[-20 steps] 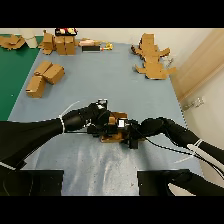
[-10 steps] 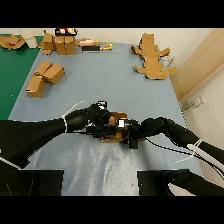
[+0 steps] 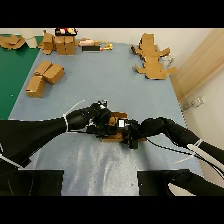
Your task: Fold the box.
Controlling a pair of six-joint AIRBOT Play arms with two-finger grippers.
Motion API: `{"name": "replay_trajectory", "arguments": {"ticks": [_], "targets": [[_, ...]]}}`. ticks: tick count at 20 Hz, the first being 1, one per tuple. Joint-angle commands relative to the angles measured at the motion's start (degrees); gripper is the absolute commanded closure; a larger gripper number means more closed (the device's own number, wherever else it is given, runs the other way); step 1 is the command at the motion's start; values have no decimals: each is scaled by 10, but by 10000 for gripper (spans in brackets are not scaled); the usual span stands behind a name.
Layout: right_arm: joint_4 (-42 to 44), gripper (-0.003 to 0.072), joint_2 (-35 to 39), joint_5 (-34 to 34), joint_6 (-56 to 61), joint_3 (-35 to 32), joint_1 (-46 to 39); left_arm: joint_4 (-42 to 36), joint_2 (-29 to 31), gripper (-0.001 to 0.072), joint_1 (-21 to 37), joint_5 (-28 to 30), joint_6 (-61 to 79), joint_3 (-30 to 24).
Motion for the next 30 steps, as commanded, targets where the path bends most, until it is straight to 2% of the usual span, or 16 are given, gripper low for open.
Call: {"name": "replay_trajectory", "arguments": {"ticks": [1,3,4,5,6,13,25,27,28,29,30], "targets": [[0,215,0,1,0,0,0,-5,0,697,0,0,2,1],[0,215,0,1,0,0,0,-14,0,695,0,0,8,1],[0,215,0,1,0,0,0,-16,0,574,0,0,12,1],[0,215,0,1,0,0,0,-17,0,246,0,0,13,1],[0,215,0,1,0,0,0,-24,0,104,0,0,12,1],[0,215,0,1,0,0,0,-24,36,107,9,-25,17,5],[0,215,0,1,0,0,0,-6,96,107,59,-57,26,5],[0,215,0,1,0,0,0,21,109,108,61,-66,25,5],[0,215,0,1,0,0,0,33,113,181,67,-77,25,5],[0,215,0,1,0,0,0,38,116,527,77,-93,34,5],[0,215,0,1,0,0,0,40,119,694,88,-104,64,5]]}}
